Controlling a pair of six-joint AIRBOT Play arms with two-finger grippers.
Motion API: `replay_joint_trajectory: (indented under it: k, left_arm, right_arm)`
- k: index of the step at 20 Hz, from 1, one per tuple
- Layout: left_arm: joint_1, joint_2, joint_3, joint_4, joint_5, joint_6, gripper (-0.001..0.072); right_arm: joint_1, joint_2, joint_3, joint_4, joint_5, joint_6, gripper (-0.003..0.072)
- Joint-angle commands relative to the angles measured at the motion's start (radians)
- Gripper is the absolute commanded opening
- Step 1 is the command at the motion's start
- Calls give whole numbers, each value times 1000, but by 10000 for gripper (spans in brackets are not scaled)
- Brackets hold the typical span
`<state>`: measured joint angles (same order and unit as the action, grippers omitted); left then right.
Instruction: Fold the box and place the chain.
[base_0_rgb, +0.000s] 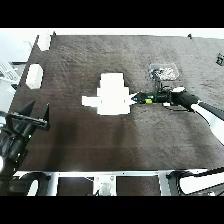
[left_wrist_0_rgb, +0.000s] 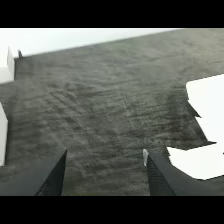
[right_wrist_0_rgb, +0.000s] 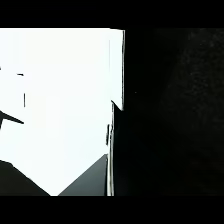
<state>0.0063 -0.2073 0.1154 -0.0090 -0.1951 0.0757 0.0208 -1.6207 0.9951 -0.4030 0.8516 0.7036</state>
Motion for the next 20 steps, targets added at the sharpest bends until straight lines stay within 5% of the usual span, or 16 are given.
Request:
replay_joint_trajectory:
  k: [1,5,10,20]
  left_arm:
    - [0,-164,69,-7,-29,-41,543]
    - [0,-530,272,-6,-118,-40,544]
    - [0,-937,573,-6,-359,-42,545]
    - [-8,-1424,1080,192,-663,-418,545]
  right_arm:
    - [16,2,-13,4,-52,-6,-1]
    - [24,6,-13,4,-54,-22,-1]
    - [27,28,-13,22,-60,-83,-1]
    - [28,28,-43,61,-83,-76,0]
